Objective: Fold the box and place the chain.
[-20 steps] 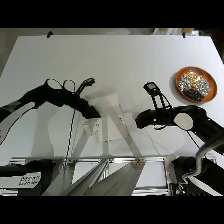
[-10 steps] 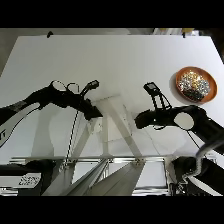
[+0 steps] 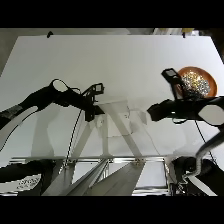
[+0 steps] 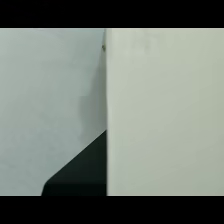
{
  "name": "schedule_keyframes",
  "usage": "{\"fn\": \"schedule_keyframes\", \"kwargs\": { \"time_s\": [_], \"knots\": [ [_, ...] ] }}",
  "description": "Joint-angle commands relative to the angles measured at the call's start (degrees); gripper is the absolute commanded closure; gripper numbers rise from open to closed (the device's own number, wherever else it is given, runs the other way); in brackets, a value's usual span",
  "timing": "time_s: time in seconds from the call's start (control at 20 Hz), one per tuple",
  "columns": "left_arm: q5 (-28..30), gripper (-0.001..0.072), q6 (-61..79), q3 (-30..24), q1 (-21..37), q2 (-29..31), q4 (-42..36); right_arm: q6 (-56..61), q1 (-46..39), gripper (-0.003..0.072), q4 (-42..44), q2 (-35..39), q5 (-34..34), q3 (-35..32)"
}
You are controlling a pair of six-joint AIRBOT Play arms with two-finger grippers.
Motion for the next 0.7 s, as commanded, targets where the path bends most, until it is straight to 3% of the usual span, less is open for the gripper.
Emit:
{"fn": "schedule_keyframes", "kwargs": {
  "time_s": [0.0, 0.15, 0.3, 0.65],
  "knots": [
    [7.7, 0.0703, 0.7, 0.1, -3.7, 0.9, 1.7, -0.7, -4.9, 0.0343, -7.1, 2.4, 7.5, 1.0],
    [12.4, 0.0703, -0.8, 0.1, -4.7, 0.9, 1.3, -1.5, -5.9, 0.0344, -7.4, 2.4, 7.4, 1.0],
    [12.3, 0.0704, -0.6, 0.0, -4.8, 0.0, 1.4, -1.6, -5.9, 0.0345, -6.7, 2.4, 6.7, 1.0],
    [6.7, 0.0705, 4.7, 0.0, -4.8, -3.1, 1.4, -1.6, -5.9, 0.0345, -6.7, 2.4, 5.9, 1.0]
  ]
}}
